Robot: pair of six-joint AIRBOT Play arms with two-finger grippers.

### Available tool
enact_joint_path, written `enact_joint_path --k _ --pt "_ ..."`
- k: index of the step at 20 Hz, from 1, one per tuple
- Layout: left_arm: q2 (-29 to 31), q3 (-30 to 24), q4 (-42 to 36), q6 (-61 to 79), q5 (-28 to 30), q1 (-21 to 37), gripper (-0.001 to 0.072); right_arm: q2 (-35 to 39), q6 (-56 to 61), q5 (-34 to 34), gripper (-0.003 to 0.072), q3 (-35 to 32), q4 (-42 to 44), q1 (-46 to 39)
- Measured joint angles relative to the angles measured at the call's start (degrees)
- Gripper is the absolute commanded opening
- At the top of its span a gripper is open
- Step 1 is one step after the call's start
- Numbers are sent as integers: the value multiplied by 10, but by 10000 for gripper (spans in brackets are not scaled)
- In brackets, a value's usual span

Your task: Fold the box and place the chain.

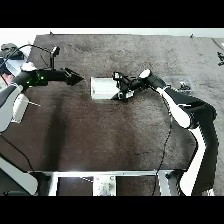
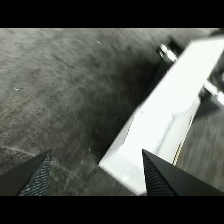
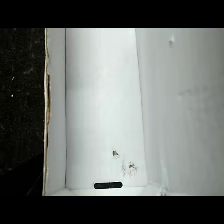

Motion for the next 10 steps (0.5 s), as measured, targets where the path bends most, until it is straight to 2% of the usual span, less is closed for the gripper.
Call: enact_joint_path --k 3,4,10 --pt "-44 35 38 91 -44 -4 615 0 0 0 274 0 0 0" --pt "-54 40 57 122 -49 -9 720 0 0 0 274 0 0 0" --pt "-84 47 97 219 -69 -44 720 0 0 0 275 0 0 0"
